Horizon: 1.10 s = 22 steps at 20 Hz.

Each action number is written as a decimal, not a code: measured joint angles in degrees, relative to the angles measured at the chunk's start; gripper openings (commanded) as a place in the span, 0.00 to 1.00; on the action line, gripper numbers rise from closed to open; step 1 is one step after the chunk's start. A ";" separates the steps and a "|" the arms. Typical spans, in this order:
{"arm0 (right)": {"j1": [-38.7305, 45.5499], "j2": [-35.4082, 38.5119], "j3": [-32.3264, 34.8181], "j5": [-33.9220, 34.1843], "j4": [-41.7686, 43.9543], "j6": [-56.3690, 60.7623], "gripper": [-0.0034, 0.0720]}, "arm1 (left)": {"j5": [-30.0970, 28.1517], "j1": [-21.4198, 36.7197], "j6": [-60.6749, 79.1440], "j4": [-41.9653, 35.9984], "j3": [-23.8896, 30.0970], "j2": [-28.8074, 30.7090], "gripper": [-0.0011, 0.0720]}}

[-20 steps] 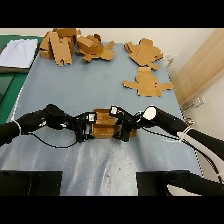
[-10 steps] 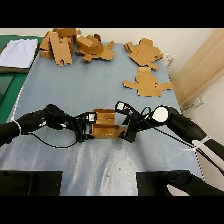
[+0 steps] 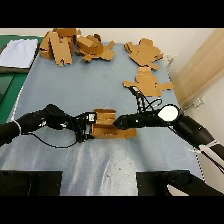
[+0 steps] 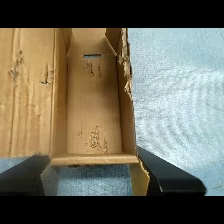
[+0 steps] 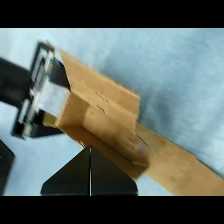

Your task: Fold the box.

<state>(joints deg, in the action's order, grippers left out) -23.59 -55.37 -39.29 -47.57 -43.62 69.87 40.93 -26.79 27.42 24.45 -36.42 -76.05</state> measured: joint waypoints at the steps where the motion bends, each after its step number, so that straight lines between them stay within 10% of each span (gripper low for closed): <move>1: 0.00 -1.38 -0.07 1.07 2.60 -0.83 0.05 | -0.02 0.00 0.00 0.00 0.00 0.00 0.57; 11: -0.02 -22.05 -8.11 1.64 18.03 -11.34 0.05 | 0.00 0.00 -0.02 0.00 0.00 0.00 0.57; 22: 0.02 -28.15 -9.07 1.11 17.64 -12.48 0.05 | 0.02 0.00 0.02 0.04 0.00 0.00 0.57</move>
<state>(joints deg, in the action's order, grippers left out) -23.57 -83.53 -48.36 -46.46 -25.98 57.39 40.95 -26.79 27.44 24.49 -36.42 -76.05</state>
